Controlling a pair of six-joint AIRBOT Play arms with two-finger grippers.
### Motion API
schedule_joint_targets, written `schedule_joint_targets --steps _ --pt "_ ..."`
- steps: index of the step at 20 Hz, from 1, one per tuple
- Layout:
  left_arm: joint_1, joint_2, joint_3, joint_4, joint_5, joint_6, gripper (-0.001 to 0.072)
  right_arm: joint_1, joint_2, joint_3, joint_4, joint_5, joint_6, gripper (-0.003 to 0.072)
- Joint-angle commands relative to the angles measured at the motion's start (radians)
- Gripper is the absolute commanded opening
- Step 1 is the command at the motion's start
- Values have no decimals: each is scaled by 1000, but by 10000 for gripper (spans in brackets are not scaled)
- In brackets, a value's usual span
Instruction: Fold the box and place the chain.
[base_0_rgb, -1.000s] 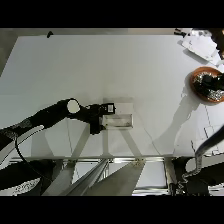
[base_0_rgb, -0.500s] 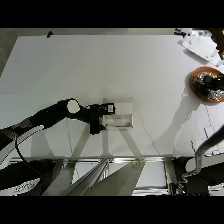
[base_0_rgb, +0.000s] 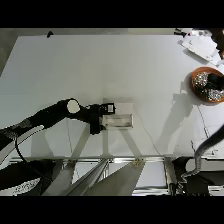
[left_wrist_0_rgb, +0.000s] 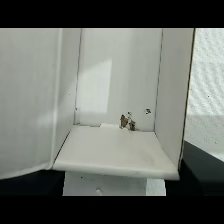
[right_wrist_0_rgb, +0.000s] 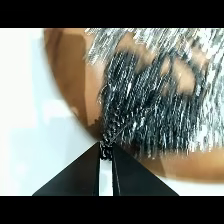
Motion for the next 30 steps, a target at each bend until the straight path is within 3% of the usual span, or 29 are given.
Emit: schedule_joint_targets --steps 1,9,13,21,27,30 --pt "0 0 0 0 0 0 412 0 122 0 31 39 -6 9" --pt "0 0 0 -2 0 0 412 6 364 0 147 114 -22 9" --pt "0 0 0 -2 0 0 412 88 496 0 147 159 -22 9" --pt "0 0 0 -2 0 0 412 360 692 0 146 230 41 9" --pt "0 0 0 -2 0 0 412 608 719 -14 120 301 121 8" --pt "0 0 0 -3 0 0 412 777 719 -52 15 284 196 8"
